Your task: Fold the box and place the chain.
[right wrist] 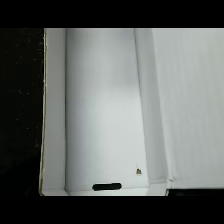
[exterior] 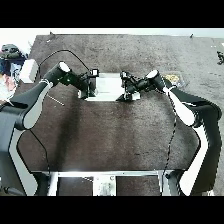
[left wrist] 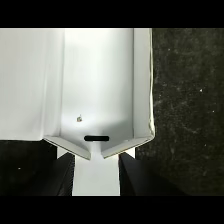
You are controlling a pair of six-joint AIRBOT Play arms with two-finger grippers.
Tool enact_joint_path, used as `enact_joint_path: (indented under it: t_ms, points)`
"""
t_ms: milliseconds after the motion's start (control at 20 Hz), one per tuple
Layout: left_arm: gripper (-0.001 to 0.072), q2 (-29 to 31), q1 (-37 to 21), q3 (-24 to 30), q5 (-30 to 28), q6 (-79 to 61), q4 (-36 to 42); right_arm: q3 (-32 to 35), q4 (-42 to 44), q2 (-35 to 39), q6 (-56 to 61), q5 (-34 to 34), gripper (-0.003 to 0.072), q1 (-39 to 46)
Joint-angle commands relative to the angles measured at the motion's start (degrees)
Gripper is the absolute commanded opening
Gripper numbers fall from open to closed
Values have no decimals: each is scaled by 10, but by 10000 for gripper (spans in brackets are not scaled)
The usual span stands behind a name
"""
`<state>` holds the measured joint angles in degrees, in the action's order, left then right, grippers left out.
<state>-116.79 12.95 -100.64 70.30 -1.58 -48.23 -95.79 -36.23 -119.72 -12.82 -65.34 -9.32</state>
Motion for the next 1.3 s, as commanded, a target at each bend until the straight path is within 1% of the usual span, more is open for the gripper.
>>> enact_joint_path:
  t_ms: [0, 50, 100, 250, 300, 400, 600, 750, 800, 850, 900, 950, 1000, 1050, 1100, 1250]
  points:
    - [281, -3, 0, 0, 6, 1, 24, 0, 0, 0, 0, 0, 467, 0]
    - [274, -3, 0, 0, 6, 1, 27, 0, 0, 0, 0, 0, 467, 0]
    - [162, -3, 0, 0, 6, 0, 29, 0, 0, 0, 0, 0, 467, 0]
    - [168, -3, 0, 0, 9, -10, 50, 0, 0, 0, 0, 0, 467, 0]
    - [193, -5, 0, 0, 13, -18, 62, 0, 0, 0, 0, 0, 467, 0]
    - [194, -10, 0, 0, 17, -21, 80, 0, 0, 0, 0, 0, 467, 0]
    - [194, -23, 0, 0, 33, -35, 88, 0, 0, 0, 0, 0, 467, 0]
    - [195, -24, 0, 0, 32, -35, 103, 0, 0, 0, 0, 0, 467, 0]
    - [224, -24, 0, 0, 33, -35, 106, 0, 0, 0, 0, 0, 467, 0]
    - [397, -24, 0, 0, 32, -34, 108, 0, 0, 0, 0, 0, 467, 0]
    - [414, -24, 0, 0, 32, -34, 109, 0, 0, 0, 0, 0, 467, 0]
    - [416, -24, 0, 0, 32, -34, 109, 0, 0, 0, 0, 0, 467, 0]
    - [467, -24, 0, 0, 32, -34, 109, 0, 0, 0, 0, 0, 467, 0]
    - [587, -24, 0, 0, 29, -33, 109, 0, 0, 0, 0, 0, 467, 0]
    - [609, -24, 0, 0, 26, -33, 109, 0, 0, 0, 0, 0, 467, 0]
    - [603, -24, 0, 0, 28, -34, 114, 0, 0, 0, 0, 0, 467, 0]
